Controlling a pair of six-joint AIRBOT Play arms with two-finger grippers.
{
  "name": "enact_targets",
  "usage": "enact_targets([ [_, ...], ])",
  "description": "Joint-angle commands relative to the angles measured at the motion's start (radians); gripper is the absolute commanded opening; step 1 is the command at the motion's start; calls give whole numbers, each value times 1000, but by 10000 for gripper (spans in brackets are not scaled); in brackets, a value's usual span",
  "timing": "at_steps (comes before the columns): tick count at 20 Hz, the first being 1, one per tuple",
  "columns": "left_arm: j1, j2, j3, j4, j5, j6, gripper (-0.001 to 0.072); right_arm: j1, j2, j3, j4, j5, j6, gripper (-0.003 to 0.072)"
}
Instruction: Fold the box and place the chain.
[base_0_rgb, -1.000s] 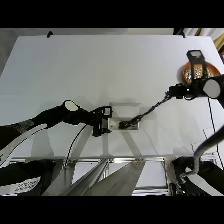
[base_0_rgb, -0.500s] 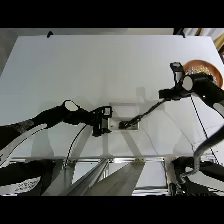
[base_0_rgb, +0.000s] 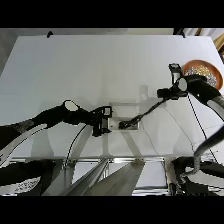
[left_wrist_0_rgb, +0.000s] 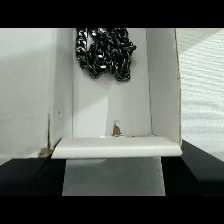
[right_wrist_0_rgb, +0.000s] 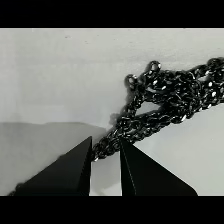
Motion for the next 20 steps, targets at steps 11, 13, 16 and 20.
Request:
enact_targets([
  [11,1,1,0,0,0,0,254,0,-17,1,-35,-5,68,200],
  [13,1,1,0,0,0,0,254,0,-40,1,-34,-4,73,200],
  [16,1,1,0,0,0,0,254,0,-60,1,-34,-8,72,201],
  [20,1,1,0,0,0,0,254,0,-60,1,-35,-28,71,188],
])
